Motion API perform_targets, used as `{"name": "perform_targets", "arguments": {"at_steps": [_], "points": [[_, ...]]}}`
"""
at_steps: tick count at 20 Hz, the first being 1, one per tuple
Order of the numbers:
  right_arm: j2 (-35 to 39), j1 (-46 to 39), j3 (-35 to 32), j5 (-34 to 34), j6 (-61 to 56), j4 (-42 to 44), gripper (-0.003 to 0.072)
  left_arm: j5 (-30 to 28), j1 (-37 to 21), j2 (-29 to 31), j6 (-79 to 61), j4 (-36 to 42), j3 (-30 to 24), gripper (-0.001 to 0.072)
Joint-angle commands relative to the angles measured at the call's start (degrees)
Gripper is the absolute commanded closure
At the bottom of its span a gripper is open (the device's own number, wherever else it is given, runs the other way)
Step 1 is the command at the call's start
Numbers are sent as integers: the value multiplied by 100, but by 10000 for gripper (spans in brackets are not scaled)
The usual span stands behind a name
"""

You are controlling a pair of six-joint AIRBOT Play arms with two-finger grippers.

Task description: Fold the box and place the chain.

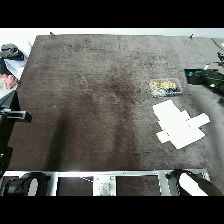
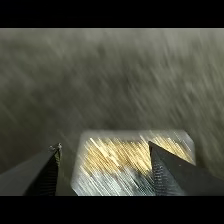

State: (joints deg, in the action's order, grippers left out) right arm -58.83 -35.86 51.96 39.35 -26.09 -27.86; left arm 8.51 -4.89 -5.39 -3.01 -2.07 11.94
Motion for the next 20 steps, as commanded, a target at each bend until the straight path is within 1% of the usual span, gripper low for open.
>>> {"name": "perform_targets", "arguments": {"at_steps": [1, 2, 4, 6, 8, 10, 13, 16, 19, 20], "points": [[-660, -1185, 1051, 2028, -1659, -1950, 172, -2, -4, 2, 0, -2, -4, 697], [-763, -1392, 1272, 2334, -1661, -2170, 198, 0, -4, 2, 0, -2, -4, 697], [-1123, -1692, 1781, 3051, -1670, -2763, 197, -4, -4, 2, -2, -2, -4, 697], [-1648, -1904, 2295, 3703, -1731, -3390, 198, 0, -4, 2, -2, -2, -4, 697], [-2129, -1952, 2651, 4148, -1725, -3921, 198, 0, -4, 2, 0, -2, -4, 697], [-2498, -1950, 2815, 4258, -1655, -4409, 197, -2, -4, 2, -2, -2, -4, 697], [-2898, -1950, 2844, 4347, -1394, -4920, 197, -2, -4, 2, -2, -2, -4, 697], [-3254, -1950, 2846, 4535, -1154, -4913, 198, 0, -4, 2, 0, -2, -4, 697], [-3547, -1950, 2848, 4496, -942, -4900, 202, -2, -4, 2, 0, -2, -4, 697], [-3633, -1945, 2850, 4461, -798, -4892, 252, -2, -4, 2, 0, -2, -4, 697]]}}
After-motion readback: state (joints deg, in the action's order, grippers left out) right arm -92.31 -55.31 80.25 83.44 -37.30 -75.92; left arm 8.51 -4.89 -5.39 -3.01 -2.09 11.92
